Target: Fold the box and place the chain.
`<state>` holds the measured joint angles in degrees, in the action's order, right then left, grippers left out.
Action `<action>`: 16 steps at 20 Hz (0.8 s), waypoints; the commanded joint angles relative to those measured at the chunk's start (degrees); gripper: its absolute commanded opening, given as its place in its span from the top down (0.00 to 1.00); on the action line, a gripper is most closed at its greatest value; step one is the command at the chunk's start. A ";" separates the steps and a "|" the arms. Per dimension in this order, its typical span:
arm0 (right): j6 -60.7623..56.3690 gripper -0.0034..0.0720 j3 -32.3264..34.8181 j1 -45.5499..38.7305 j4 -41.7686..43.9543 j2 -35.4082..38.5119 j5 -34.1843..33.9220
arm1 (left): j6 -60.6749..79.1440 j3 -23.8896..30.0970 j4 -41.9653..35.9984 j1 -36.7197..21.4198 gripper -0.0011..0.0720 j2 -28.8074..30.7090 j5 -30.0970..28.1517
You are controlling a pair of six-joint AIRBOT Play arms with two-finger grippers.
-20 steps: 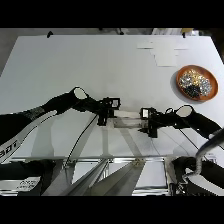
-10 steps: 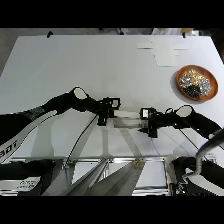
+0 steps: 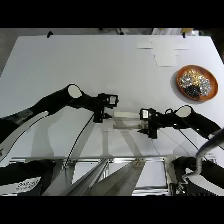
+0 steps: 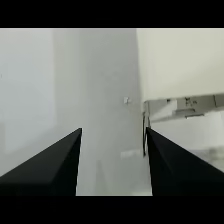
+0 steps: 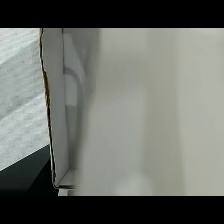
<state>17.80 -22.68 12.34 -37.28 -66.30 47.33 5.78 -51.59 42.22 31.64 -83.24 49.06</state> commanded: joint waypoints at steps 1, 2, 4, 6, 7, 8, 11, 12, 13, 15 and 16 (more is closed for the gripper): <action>0.07 0.34 -0.04 -0.02 -0.02 0.00 0.04 | -11.08 -0.07 10.64 -0.24 0.36 5.27 3.96; 0.09 0.34 -0.04 -0.02 -0.02 0.00 0.04 | -13.79 -0.07 12.61 -0.20 0.36 6.86 6.47; 0.07 0.34 -0.04 -0.02 -0.02 0.00 0.04 | -18.67 -0.07 15.21 1.14 0.47 9.88 11.37; 0.09 0.34 -0.04 -0.02 -0.02 0.00 0.04 | -21.03 -0.04 15.02 3.80 0.95 11.65 14.71; 0.07 0.34 -0.04 -0.02 -0.02 -0.02 0.04 | -20.90 -0.04 14.69 5.73 0.98 11.96 15.30; 0.07 0.34 -0.04 -0.02 -0.02 -0.02 0.04 | -20.96 -0.04 13.60 7.78 0.98 11.87 15.23; 0.07 0.34 -0.04 -0.02 -0.02 0.00 0.04 | -21.00 -0.04 9.46 12.68 0.98 11.37 8.72; 0.07 0.34 -0.04 -0.02 -0.02 0.00 0.04 | -21.07 -0.04 8.28 13.44 0.98 11.08 4.52; 0.07 0.34 -0.04 -0.02 -0.02 0.00 0.04 | -21.81 -0.04 6.91 13.81 0.98 10.64 -1.03; 0.09 0.34 -0.04 -0.02 -0.02 0.00 0.04 | -26.08 -0.04 4.87 13.81 0.98 9.31 -11.61; 0.09 0.34 -0.04 -0.02 -0.02 0.00 0.04 | -30.14 -0.04 4.92 13.75 0.98 8.39 -16.28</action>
